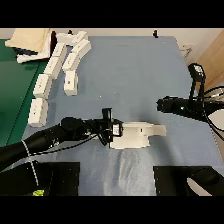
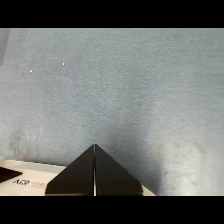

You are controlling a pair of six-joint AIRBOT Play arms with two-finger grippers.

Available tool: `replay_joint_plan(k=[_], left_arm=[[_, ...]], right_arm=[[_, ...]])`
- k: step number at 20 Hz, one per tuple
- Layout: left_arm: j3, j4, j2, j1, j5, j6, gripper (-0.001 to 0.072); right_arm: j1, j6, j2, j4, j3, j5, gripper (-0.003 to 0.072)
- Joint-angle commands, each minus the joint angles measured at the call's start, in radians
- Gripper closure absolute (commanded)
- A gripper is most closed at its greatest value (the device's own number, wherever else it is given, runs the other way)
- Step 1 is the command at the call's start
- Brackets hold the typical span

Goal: Fold the box.

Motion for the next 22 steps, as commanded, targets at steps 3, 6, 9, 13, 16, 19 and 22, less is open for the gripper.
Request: replay_joint_plan(k=[3, 6, 9, 13, 16, 19, 22], left_arm=[[-0.053, -0.080, 0.000, -0.070, 0.038, 0.005, 0.0704], [-0.076, -0.116, 0.000, -0.070, 0.040, 0.004, 0.0703], [-0.080, -0.116, -0.002, -0.070, 0.040, -0.030, 0.0700], [-0.067, -0.117, 0.006, -0.040, 0.037, -0.122, 0.0698], [-0.062, -0.079, 0.013, 0.050, -0.141, -0.253, 0.0698], [-0.062, 0.056, 0.013, 0.110, -0.268, -0.385, 0.0699], [-0.062, 0.200, 0.013, 0.124, -0.351, -0.476, 0.0698]], right_arm=[[0.001, 0.001, 0.000, 0.001, 0.001, 0.002, 0.0680], [0.001, 0.001, 0.000, 0.009, 0.001, 0.002, 0.0680], [0.001, 0.001, 0.000, 0.012, 0.001, 0.002, 0.0680], [0.001, 0.000, 0.000, 0.012, 0.001, 0.003, 0.0680], [0.001, 0.000, 0.001, 0.011, 0.001, 0.003, 0.0680], [0.001, -0.008, 0.001, 0.011, 0.001, 0.003, 0.0680], [0.001, -0.015, 0.001, 0.011, 0.001, 0.002, 0.0680]])
